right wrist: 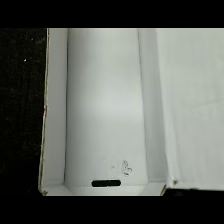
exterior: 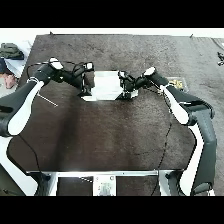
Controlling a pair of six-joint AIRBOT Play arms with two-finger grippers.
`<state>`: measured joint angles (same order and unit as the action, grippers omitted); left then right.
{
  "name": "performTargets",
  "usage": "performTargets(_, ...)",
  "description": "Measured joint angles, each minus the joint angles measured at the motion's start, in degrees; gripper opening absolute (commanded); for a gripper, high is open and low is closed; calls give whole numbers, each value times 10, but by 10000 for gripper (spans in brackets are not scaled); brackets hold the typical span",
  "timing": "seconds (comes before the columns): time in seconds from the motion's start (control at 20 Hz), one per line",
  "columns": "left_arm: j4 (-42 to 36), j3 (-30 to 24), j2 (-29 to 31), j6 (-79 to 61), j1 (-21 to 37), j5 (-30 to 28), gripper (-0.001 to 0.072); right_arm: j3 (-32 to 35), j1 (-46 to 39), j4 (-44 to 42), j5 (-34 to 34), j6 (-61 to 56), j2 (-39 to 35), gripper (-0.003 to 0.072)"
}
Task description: Fold the box and place the chain.
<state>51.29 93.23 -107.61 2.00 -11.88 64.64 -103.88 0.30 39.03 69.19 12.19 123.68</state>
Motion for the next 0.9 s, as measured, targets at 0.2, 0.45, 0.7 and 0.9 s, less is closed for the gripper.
performTargets(0.2, 16, -4, -8, -16, -14, -18, 684, 0, 0, 0, 0, 0, 0, 168)
performTargets(0.45, 25, -5, -24, -23, -24, -35, 683, 0, 0, 0, 0, 0, 0, 168)
performTargets(0.7, 27, -5, -30, -24, -27, -46, 271, 0, 0, 0, 0, 0, 0, 168)
performTargets(0.9, 23, -5, -30, -24, -27, -48, 163, 0, 0, 0, 0, 0, 0, 168)
